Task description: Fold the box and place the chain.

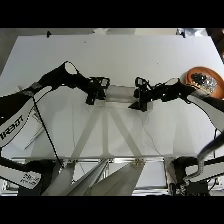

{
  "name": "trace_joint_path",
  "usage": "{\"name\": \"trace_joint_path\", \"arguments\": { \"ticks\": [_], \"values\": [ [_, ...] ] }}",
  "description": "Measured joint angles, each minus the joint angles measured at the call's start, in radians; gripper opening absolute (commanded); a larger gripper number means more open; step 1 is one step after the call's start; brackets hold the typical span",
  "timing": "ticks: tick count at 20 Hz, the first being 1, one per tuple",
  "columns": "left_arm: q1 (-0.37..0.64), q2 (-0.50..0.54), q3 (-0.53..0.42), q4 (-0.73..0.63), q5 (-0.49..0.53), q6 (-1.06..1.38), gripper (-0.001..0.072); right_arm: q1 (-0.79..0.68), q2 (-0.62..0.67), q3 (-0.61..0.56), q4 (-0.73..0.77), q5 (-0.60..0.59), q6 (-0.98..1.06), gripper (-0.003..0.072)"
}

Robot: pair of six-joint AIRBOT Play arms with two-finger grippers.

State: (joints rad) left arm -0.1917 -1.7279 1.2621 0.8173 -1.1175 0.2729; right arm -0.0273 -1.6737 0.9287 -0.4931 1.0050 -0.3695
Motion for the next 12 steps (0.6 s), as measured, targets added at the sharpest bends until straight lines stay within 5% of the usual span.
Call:
{"name": "trace_joint_path", "arguments": {
  "ticks": [4,5,7,12],
  "values": [
    [-0.007,0.002,0.000,-0.017,-0.035,0.000,0.0044,0.000,0.000,0.000,-0.001,0.002,-0.001,0.0381],
    [-0.009,0.002,0.000,-0.019,-0.033,0.000,0.0083,0.000,0.000,0.000,-0.001,0.002,0.000,0.0381],
    [-0.012,0.002,0.000,-0.038,-0.020,-0.004,0.0299,0.000,0.000,0.000,-0.001,0.002,0.001,0.0381],
    [-0.014,0.002,-0.001,-0.098,0.001,-0.010,0.0425,0.000,0.000,0.000,0.000,0.002,0.002,0.0381]
  ]
}}
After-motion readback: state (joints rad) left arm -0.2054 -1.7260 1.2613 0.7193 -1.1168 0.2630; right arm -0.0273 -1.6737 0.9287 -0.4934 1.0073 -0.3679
